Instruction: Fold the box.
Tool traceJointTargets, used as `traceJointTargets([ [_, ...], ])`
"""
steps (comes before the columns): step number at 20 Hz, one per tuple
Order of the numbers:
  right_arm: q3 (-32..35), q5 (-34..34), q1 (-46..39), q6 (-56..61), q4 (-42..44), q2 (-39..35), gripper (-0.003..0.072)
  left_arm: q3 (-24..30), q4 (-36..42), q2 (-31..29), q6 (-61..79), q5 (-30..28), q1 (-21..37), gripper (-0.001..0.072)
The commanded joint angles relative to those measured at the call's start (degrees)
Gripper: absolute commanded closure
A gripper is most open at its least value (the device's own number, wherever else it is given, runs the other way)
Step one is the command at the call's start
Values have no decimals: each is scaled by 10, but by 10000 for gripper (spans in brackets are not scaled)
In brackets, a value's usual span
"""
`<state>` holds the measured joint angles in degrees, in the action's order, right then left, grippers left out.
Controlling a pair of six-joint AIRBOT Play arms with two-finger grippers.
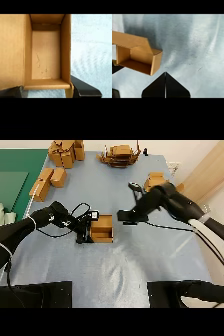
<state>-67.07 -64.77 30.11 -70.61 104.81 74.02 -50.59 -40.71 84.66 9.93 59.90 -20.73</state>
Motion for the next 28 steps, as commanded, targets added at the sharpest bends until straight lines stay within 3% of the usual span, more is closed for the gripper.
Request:
traceJointTargets([
  [1, 117, 120, -107, -187, 216, -40, 682, 0, 0, 0, -5, 1, 0, 360],
  [3, 107, 116, -162, -359, 397, 23, 682, 0, 0, 0, -6, 1, 0, 360],
  [4, 90, 105, -175, -402, 438, 60, 682, 0, 0, 0, -6, 1, 0, 360],
  [10, -100, -46, -158, -497, 463, 275, 681, 0, -4, 0, -10, 1, 0, 360],
  [14, -148, -172, -114, -617, 480, 282, 681, 0, -5, 0, -10, 1, 1, 360],
  [16, -146, -199, -103, -652, 474, 265, 681, 0, -5, 0, -10, 1, 1, 360],
  [20, -105, -130, -82, -686, 428, 205, 681, 0, -5, 0, -10, 2, 1, 360],
  [25, 54, 54, -65, -764, 421, 110, 681, 0, -9, 0, -10, 1, 1, 360],
  [28, 65, 78, -51, -896, 420, 107, 678, 0, -9, 0, -10, 1, 1, 360],
])
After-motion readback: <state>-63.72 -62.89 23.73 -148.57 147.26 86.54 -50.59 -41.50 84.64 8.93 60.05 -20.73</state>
